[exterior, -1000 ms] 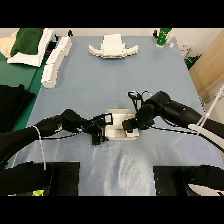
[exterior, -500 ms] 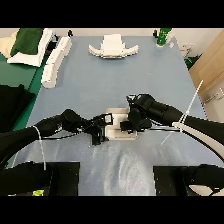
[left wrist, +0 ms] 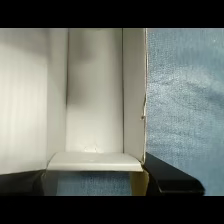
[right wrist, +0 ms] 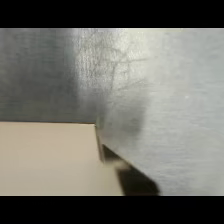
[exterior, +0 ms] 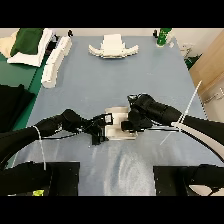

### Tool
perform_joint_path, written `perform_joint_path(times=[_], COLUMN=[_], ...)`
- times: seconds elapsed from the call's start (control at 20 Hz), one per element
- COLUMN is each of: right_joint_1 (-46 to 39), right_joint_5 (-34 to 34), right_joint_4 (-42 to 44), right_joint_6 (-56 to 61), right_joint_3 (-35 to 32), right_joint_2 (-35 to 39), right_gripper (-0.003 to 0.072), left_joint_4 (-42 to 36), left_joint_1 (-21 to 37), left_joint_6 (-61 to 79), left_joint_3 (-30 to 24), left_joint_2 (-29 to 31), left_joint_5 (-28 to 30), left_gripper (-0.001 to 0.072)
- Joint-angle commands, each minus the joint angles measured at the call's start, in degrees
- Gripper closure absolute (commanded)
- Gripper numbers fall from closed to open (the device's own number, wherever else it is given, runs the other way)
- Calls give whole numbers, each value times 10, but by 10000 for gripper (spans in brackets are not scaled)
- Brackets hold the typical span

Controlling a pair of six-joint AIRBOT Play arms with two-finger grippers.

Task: Fold the box.

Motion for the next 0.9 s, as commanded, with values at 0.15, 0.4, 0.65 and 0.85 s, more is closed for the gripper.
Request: perform_joint_path(times=[0.15, 0.4, 0.65, 0.85], right_joint_1=[0, 0, -38, -193], right_joint_5=[-19, -45, -72, -17], right_joint_4=[2, -26, -132, -16], right_joint_6=[-17, -19, -21, -153], right_joint_3=[2, 13, 17, 16], right_joint_2=[34, 117, 181, 121], right_gripper=[254, 264, 684, 685], left_joint_4=[2, 2, 2, 2], left_joint_1=[0, 0, 0, 0], left_joint_6=[-1, -1, -1, -1], left_joint_3=[0, 0, 0, 0], left_joint_2=[0, 0, 0, 0], left_joint_5=[0, 0, 0, 0], left_gripper=[280, 280, 280, 280])
